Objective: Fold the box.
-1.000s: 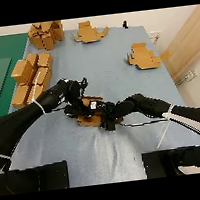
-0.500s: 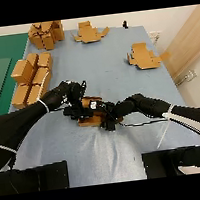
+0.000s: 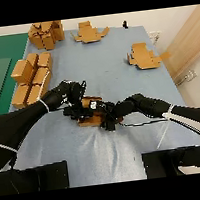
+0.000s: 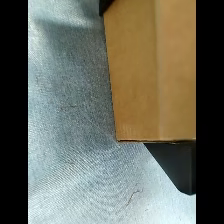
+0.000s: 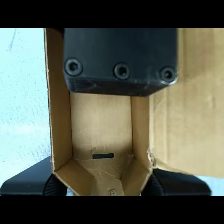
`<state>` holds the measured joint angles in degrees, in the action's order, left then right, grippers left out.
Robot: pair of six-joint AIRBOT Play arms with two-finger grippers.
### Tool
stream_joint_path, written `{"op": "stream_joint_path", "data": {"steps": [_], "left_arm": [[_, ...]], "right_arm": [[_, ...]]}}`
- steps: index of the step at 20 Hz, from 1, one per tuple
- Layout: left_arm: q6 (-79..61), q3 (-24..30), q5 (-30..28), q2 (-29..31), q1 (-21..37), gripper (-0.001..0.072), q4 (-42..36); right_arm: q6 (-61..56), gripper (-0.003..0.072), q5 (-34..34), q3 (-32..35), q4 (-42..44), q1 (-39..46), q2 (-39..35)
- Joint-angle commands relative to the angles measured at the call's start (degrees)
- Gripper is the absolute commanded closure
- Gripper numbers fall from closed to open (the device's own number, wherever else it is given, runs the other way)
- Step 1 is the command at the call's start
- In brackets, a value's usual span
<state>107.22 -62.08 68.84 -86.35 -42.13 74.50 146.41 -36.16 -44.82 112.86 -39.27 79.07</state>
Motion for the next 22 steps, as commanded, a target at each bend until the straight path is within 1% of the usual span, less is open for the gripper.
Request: {"op": "stream_joint_path", "data": {"steps": [1, 8, 9, 10, 11, 12, 16, 18, 22], "left_arm": [[-0.1, -0.6, 0.3, 0.1, 0.0, 0.0689, -0.4], [-1.0, -1.2, 0.8, 1.6, 0.0, 0.0687, -0.4], [-1.0, -1.2, 0.7, 1.7, 0.0, 0.0617, -0.4], [-0.9, -1.2, 0.5, 1.8, 0.0, 0.0360, -0.4], [-0.9, -1.2, 0.6, 1.8, 0.0, 0.0373, -0.4], [-0.9, -1.2, 0.6, 1.8, 0.0, 0.0478, -0.3], [0.7, -1.2, -0.7, 1.8, 0.0, 0.0484, 1.0], [1.9, -1.2, -1.3, 1.7, 0.0, 0.0690, 2.6], [4.3, -1.2, -1.9, 1.7, 0.0, 0.0693, 2.8]], "right_arm": [[0.0, 0.0169, 0.1, 0.0, 0.1, 0.0, 0.0], [0.0, 0.0169, -0.9, 0.0, 0.1, 0.0, 0.0], [0.0, 0.0169, -0.9, 0.0, 0.1, 0.0, 0.0], [0.0, 0.0169, -0.9, 0.0, 0.1, 0.0, 0.0], [0.0, 0.0169, -0.9, 0.0, 0.1, 0.0, 0.0], [0.0, 0.0169, -0.9, 0.0, 0.1, 0.0, 0.0], [0.0, 0.0169, -1.0, 0.0, 0.1, 0.0, 0.0], [0.0, 0.0169, -1.0, 0.0, 0.1, 0.0, 0.0], [0.0, 0.0169, -1.0, 0.0, 0.2, -0.1, 0.0]]}}
